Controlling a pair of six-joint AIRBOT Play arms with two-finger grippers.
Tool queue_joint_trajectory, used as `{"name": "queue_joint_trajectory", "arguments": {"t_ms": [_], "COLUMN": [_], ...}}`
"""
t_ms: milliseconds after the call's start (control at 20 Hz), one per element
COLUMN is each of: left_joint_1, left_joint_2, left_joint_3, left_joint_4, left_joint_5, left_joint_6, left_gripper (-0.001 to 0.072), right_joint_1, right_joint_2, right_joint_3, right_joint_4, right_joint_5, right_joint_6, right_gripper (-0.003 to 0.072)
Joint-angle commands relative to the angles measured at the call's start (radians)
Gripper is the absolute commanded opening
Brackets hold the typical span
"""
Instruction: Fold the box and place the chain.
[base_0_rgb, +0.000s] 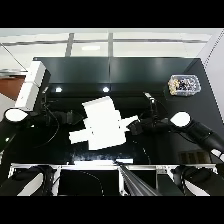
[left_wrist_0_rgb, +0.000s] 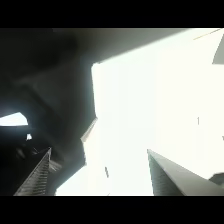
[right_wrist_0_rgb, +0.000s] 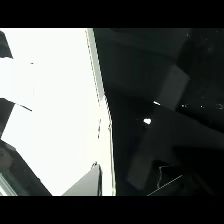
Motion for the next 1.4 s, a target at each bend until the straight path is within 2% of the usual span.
{"name": "queue_joint_trajectory", "arguments": {"t_ms": [0,200,250,350,450,500,550,700,800,950,1100,1200,1250,1300,1350], "left_joint_1": [0.062,0.030,0.014,-0.024,-0.056,-0.068,-0.072,-0.068,-0.068,-0.069,-0.069,-0.068,-0.068,-0.068,-0.068], "left_joint_2": [-0.180,-0.341,-0.375,-0.444,-0.503,-0.523,-0.536,-0.552,-0.552,-0.552,-0.552,-0.552,-0.552,-0.552,-0.551], "left_joint_3": [-0.001,0.017,0.034,0.080,0.133,0.154,0.171,0.204,0.207,0.206,0.206,0.207,0.207,0.207,0.207], "left_joint_4": [-0.158,-0.334,-0.334,-0.270,-0.246,-0.246,-0.242,-0.172,-0.120,-0.070,-0.071,-0.071,-0.071,-0.071,-0.071], "left_joint_5": [-0.177,-0.168,-0.172,-0.208,-0.306,-0.335,-0.352,-0.395,-0.419,-0.428,-0.421,-0.420,-0.420,-0.420,-0.419], "left_joint_6": [0.251,0.502,0.535,0.557,0.619,0.655,0.673,0.687,0.687,0.687,0.686,0.687,0.686,0.686,0.686], "left_gripper": [0.0700,0.0698,0.0698,0.0699,0.0687,0.0660,0.0594,0.0545,0.0482,0.0477,0.0253,0.0032,0.0029,0.0029,0.0028], "right_joint_1": [0.025,0.025,0.025,0.025,0.025,0.025,0.024,0.024,0.024,0.024,0.024,0.024,0.019,0.002,-0.033], "right_joint_2": [0.002,0.002,0.002,0.002,0.002,0.002,0.002,0.002,0.002,0.002,0.002,0.002,0.002,0.003,0.008], "right_joint_3": [-0.003,-0.003,-0.003,-0.003,-0.003,-0.003,-0.003,-0.003,-0.003,-0.003,-0.003,-0.003,-0.003,-0.003,0.000], "right_joint_4": [-0.015,-0.015,-0.015,-0.014,-0.014,-0.014,-0.014,-0.015,-0.014,-0.015,-0.015,-0.015,-0.015,-0.017,-0.020], "right_joint_5": [-0.005,0.004,0.014,0.024,0.025,0.025,0.025,0.026,0.024,0.013,0.013,0.009,0.008,0.016,0.046], "right_joint_6": [0.005,0.005,0.005,0.005,0.005,0.005,0.005,0.008,0.008,0.009,0.009,0.029,0.042,0.062,0.077], "right_gripper": [0.0042,0.0042,0.0042,0.0042,0.0042,0.0042,0.0043,0.0042,0.0042,0.0042,0.0042,0.0045,0.0273,0.0709,0.0697]}}
